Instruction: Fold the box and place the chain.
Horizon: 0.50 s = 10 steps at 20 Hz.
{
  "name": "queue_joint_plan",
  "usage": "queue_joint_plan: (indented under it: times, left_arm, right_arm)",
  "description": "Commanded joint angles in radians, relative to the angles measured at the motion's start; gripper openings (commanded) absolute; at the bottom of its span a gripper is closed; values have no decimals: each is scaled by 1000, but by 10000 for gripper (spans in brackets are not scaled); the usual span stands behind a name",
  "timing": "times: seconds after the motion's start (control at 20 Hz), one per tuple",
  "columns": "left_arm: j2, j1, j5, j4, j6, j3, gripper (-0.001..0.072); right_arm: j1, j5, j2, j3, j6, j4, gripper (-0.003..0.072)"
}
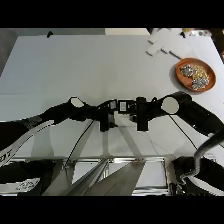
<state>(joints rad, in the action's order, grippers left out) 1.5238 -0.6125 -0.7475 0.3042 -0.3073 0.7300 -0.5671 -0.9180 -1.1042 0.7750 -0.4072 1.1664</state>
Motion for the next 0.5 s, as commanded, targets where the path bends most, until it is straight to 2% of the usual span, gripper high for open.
queue_joint_plan:
  times: [0.0,0.45]
  left_arm:
    - [0,0,-5,3,-3,0,229]
    - [0,0,-5,3,-3,0,229]
  right_arm:
    - [-1,11,0,0,-14,14,70]
    - [0,-1,38,0,-15,14,45]
